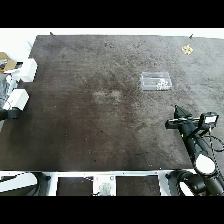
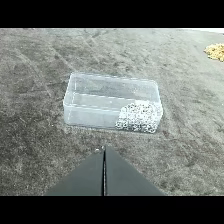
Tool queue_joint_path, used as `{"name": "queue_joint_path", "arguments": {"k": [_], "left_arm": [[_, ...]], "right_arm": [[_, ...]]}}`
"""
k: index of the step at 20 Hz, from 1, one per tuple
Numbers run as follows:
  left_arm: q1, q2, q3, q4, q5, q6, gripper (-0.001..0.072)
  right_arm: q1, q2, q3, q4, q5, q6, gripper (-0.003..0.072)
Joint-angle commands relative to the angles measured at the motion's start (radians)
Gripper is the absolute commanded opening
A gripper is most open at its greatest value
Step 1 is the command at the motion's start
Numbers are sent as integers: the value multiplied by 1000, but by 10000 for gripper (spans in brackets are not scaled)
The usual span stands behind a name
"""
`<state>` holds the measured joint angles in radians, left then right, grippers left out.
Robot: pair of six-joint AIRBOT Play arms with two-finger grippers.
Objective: Fold the box and place the chain.
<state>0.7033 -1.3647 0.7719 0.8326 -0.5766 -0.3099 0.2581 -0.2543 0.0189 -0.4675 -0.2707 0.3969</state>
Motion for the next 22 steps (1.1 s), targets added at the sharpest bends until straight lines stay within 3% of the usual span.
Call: {"name": "queue_joint_path", "arguments": {"k": [1,4,5,6,7,11,14,20,22], "left_arm": [[1,-4,1,-2,43,-6,12],[1,-1,1,-2,31,-5,15],[1,3,2,-2,24,-4,165],[1,5,5,-2,12,-7,556],[1,9,12,-1,4,-22,707],[1,61,69,-2,-25,-77,709],[1,121,148,-30,-137,-121,709],[1,241,329,-387,-296,-119,684],[0,264,377,-503,-373,-86,186]], "right_arm": [[0,1,-1,0,0,0,2],[0,1,-1,0,0,0,1],[0,1,-1,0,0,0,2],[0,1,-1,0,0,0,2],[0,1,-1,0,0,0,2],[0,1,-1,0,0,0,2],[0,1,-1,0,0,0,2],[0,1,-1,0,0,0,2],[0,1,-1,0,0,0,2]]}}
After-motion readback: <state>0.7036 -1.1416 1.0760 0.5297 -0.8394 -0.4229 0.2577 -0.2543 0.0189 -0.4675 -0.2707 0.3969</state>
